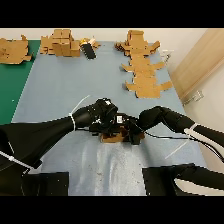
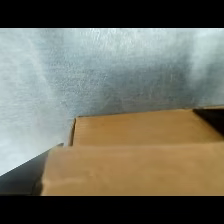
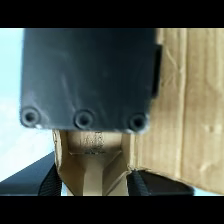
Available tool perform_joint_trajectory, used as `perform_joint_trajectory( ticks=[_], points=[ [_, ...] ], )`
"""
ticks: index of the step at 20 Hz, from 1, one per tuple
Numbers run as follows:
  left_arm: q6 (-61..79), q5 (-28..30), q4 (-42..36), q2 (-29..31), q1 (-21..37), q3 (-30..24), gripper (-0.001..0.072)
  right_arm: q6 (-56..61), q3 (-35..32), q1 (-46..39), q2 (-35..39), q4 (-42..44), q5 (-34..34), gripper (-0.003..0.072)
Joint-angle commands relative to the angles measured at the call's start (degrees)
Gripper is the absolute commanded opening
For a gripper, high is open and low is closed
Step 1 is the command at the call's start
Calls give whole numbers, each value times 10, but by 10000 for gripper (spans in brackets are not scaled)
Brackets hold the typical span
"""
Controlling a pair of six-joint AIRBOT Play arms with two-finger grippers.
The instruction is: Fold the box.
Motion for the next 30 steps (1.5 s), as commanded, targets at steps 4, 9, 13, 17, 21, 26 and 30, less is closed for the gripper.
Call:
perform_joint_trajectory(
  ticks=[4, 9, 13, 17, 21, 26, 30],
  points=[
    [3, -26, 12, 21, 1, 7, 599, 0, 0, 0, 0, 0, 0, 452],
    [3, -45, 31, 57, 11, 7, 598, 0, 0, 0, 0, 0, 0, 452],
    [3, -72, 41, 66, 16, 7, 581, 0, 0, 0, 0, 0, 0, 452],
    [3, -78, 41, 69, 17, 7, 581, 0, 0, 0, 0, 0, 0, 452],
    [3, -71, 39, 66, 17, 7, 581, 0, 0, 0, 0, 0, 0, 452],
    [3, -61, 24, 46, 9, 7, 581, 0, 0, 0, 0, 0, 0, 452],
    [-25, -47, 24, 24, -4, 6, 580, 0, 0, 0, 0, 0, 0, 452]
  ],
)
